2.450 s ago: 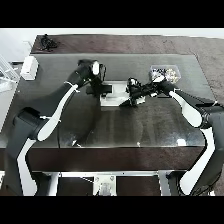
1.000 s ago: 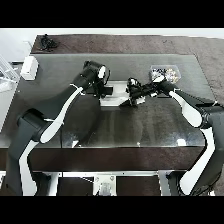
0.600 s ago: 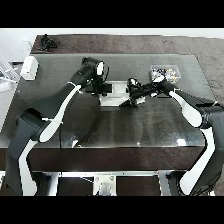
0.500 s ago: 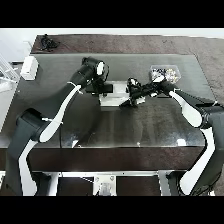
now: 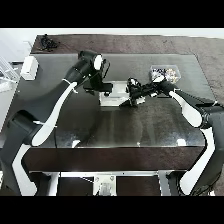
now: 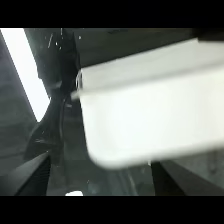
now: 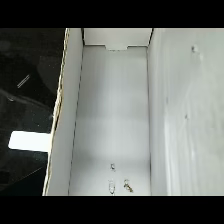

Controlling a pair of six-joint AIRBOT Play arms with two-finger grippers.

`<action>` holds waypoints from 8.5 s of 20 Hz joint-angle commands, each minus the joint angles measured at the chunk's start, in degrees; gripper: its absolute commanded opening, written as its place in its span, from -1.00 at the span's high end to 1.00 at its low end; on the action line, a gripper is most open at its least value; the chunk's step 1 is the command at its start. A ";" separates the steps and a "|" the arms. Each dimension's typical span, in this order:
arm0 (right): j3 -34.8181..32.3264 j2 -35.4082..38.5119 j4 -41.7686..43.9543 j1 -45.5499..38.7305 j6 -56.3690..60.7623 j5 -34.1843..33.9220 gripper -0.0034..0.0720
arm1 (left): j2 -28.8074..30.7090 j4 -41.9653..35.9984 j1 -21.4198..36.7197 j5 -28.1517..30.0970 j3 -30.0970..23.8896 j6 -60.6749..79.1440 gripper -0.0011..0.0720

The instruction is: Fold the box and place the chain.

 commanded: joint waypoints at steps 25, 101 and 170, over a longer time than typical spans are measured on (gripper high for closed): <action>0.00 -0.04 0.02 0.02 0.02 0.00 -0.59 | 2.19 -57.00 22.73 22.23 -35.71 124.32 -1.00; 0.00 -0.04 0.02 0.04 0.02 0.00 -0.59 | -5.79 -71.45 20.94 24.37 -34.23 137.46 -1.00; 0.00 0.31 -0.15 -0.87 0.11 0.55 -1.00 | -5.84 -69.96 18.99 29.11 -34.25 139.34 0.20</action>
